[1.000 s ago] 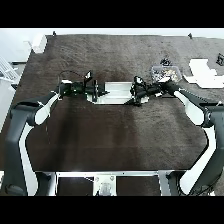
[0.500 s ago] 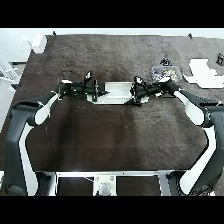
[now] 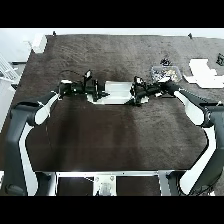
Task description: Fold the box and place the chain.
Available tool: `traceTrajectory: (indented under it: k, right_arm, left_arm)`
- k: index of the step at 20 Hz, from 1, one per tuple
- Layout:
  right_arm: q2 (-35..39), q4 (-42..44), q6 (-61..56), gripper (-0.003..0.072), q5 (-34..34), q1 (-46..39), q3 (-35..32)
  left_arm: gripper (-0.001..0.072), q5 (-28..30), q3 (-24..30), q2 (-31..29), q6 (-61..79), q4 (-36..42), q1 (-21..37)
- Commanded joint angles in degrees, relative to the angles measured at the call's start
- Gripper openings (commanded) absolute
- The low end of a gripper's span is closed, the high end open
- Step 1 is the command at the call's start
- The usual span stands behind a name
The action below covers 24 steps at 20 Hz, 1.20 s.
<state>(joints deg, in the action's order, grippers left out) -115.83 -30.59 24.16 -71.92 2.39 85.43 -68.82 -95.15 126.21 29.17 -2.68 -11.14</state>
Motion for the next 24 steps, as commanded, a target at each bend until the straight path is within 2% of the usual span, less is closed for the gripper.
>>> traceTrajectory:
  k: [1,6,11,12,13,14,15,20,24]
  right_arm:
    - [-0.02,0.02,-0.09,0.0582,0.07,0.04,-0.02]
    - [-0.02,0.02,-0.09,0.0582,0.07,0.04,-0.02]
    - [-0.02,0.02,-0.09,0.0582,0.07,0.04,-0.02]
    - [-0.02,0.02,-0.09,0.0582,0.07,0.04,-0.02]
    - [-0.02,0.02,-0.09,0.0582,0.07,0.04,-0.02]
    - [-0.02,0.02,-0.09,0.0582,0.07,0.04,-0.02]
    - [-0.02,0.02,-0.09,0.0582,0.07,0.04,-0.02]
    - [-0.02,0.02,-0.09,0.0582,0.07,0.04,-0.02]
    - [-0.02,0.02,-0.09,0.0582,0.07,0.04,-0.02]
  left_arm:
    - [0.0422,-1.51,-0.02,-0.13,-1.38,0.13,0.04]
    - [0.0422,-7.91,-0.02,-0.48,-2.36,0.17,2.71]
    - [0.042,-20.59,-0.02,-1.79,-2.32,0.85,7.21]
    - [0.0389,-22.51,-0.02,-2.4,-2.34,0.94,7.91]
    - [0.0244,-25.0,-0.04,-3.23,-2.29,0.96,8.37]
    - [0.0064,-27.54,-0.02,-4.42,-2.23,1.01,8.76]
    - [0.002,-29.05,-0.02,-5.57,-2.1,1.05,8.79]
    - [0.0015,-27.12,0.04,-12.31,-11.5,-0.87,7.1]
    - [0.0015,-18.45,0.02,-15.02,-13.16,-10.54,3.28]
